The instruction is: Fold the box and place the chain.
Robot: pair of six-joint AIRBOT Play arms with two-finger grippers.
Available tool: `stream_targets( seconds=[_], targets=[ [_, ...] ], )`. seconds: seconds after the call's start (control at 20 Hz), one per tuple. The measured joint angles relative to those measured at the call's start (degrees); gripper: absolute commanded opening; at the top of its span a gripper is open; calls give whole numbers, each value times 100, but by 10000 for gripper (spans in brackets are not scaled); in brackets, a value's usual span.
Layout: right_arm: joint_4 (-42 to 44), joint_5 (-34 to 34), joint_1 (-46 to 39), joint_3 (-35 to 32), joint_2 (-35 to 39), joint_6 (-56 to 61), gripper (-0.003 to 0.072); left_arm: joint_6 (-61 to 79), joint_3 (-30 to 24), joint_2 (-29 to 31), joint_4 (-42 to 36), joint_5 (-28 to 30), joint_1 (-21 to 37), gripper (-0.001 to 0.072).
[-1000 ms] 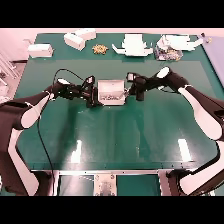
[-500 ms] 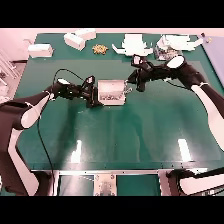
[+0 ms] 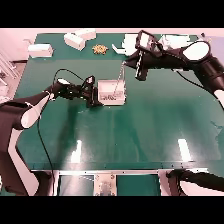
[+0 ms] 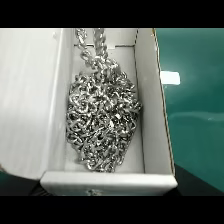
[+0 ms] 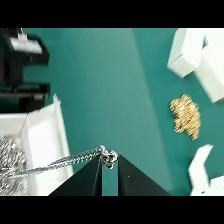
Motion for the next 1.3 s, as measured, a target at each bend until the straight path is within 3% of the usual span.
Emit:
stream_targets(
  seconds=[0.35, 0.8, 1.3],
  targets=[
    [0, -669, 520, 50, 466, 175, 4, 0, 0, 0, 0, 0, 0, 402],
    [-4, -1084, 852, 271, 525, 492, 4, 0, 0, 0, -2, 0, 0, 402],
    [-61, -1147, 850, -476, 109, 1215, 4, 0, 0, 0, 0, 0, 0, 402]
  ],
)
